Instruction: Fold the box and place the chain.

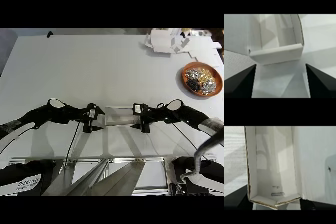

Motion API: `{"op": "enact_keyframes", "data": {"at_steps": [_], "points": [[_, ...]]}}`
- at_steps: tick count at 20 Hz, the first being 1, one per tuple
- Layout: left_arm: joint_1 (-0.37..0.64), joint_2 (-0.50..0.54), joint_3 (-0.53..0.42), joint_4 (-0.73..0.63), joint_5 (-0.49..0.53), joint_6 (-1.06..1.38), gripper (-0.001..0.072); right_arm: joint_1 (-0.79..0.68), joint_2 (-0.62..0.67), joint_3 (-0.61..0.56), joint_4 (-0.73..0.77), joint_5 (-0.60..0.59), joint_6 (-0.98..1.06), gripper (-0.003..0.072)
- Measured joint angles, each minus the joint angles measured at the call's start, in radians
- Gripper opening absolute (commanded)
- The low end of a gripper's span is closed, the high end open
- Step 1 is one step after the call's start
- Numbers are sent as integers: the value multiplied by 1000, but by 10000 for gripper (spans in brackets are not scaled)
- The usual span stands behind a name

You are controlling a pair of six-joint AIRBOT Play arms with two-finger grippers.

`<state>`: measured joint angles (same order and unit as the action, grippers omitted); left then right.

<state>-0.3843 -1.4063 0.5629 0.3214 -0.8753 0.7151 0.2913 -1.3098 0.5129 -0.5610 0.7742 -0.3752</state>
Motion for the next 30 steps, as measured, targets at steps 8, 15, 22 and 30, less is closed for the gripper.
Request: {"op": "enact_keyframes", "data": {"at_steps": [8, 15, 22, 30], "points": [[-30, -21, 19, -27, 18, -92, 701, 0, 0, 0, 0, 0, 0, 318], [-61, -40, 25, -38, 41, -144, 697, 0, 0, 0, 0, 0, 0, 318], [-85, -43, 26, -83, 55, -158, 563, 0, 0, 0, 0, 0, 0, 318], [-90, -43, 26, -98, 61, -158, 209, 0, 0, 0, 0, 0, 0, 318]]}}
